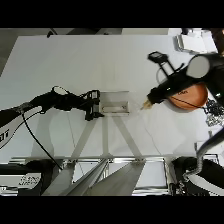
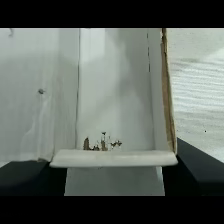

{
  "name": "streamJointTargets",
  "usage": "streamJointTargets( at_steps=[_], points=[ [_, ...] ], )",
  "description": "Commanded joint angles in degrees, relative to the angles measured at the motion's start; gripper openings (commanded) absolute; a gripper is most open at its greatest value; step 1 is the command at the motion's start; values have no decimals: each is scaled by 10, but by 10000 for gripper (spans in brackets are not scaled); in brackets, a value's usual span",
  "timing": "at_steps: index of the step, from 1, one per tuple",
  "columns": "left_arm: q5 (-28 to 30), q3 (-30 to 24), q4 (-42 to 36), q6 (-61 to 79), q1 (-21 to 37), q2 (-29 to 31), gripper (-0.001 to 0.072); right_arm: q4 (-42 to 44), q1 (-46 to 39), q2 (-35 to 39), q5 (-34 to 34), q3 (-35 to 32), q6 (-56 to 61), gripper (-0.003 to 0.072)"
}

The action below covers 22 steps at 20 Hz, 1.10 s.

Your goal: Fold the box and place the chain.

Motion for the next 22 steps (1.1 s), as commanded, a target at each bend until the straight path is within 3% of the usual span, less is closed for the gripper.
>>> streamJointTargets(
  at_steps=[1,9,15,22],
  points=[
    [0,0,0,0,0,0,108,42,67,-21,-54,0,5,7],
    [0,0,0,0,0,0,108,131,116,-73,-161,0,-36,7],
    [0,0,0,0,0,0,108,193,125,-103,-282,0,-67,7],
    [0,0,0,0,0,0,108,110,125,-151,-221,0,-61,10]
  ],
)
